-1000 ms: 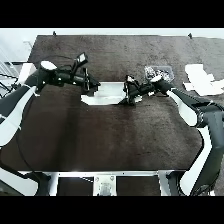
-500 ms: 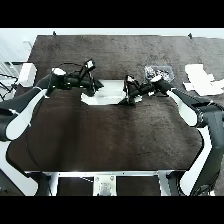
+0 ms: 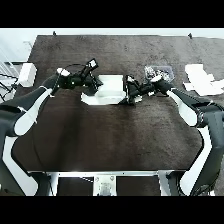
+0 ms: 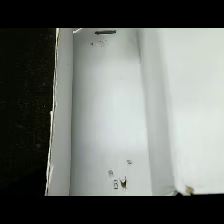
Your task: Fold the box and place the chain.
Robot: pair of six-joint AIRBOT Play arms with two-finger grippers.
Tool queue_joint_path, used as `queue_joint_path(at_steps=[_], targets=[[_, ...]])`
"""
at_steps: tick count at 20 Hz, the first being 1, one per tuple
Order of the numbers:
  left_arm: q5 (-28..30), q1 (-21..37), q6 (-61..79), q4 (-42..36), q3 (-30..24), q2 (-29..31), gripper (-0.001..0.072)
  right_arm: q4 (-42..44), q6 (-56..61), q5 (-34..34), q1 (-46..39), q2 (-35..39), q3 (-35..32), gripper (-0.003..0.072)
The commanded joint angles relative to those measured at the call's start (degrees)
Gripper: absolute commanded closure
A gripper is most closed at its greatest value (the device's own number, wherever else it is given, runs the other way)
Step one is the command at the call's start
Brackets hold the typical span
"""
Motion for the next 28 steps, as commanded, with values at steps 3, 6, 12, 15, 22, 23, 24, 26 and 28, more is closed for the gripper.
queue_joint_path(at_steps=[3, 6, 12, 15, 22, 23, 24, 26, 28], targets=[[0.22, -0.09, -0.96, 0.22, 0.15, -2.16, 0.0692, 0.02, 0.00, 0.02, 0.00, -0.02, 0.02, 0.0142], [-0.15, -0.07, -0.96, 0.26, 1.57, -1.97, 0.0691, 0.00, 0.00, 0.02, 0.00, -0.02, 0.02, 0.0141], [-8.33, 2.58, -0.96, 2.43, 3.65, 2.29, 0.0690, 0.00, 0.00, 0.02, 0.00, -0.02, 0.02, 0.0141], [-16.61, 5.31, -0.94, 6.78, 4.04, 5.03, 0.0581, 0.00, 0.00, 0.04, 0.00, -0.02, 0.02, 0.0141], [-19.45, 0.74, -9.53, 30.67, 4.17, 4.24, 0.0163, 0.02, 0.00, 0.04, 0.00, -0.02, 0.02, 0.0142], [-19.08, 0.31, -9.51, 30.73, 4.17, 3.82, 0.0163, 0.02, 0.00, 0.02, 0.00, -0.02, 0.02, 0.0141], [-18.71, -0.07, -9.51, 30.82, 4.15, 3.32, 0.0163, 0.02, 0.00, 0.04, 0.00, -0.02, 0.02, 0.0142], [-17.59, -0.20, -9.51, 31.06, 4.15, 2.56, 0.0163, 0.02, 0.00, 0.02, 0.00, -0.02, 0.02, 0.0142], [-16.83, -0.20, -9.49, 30.77, 4.17, 2.27, 0.0164, 0.00, 0.00, 0.02, 0.00, -0.02, 0.02, 0.0141]])
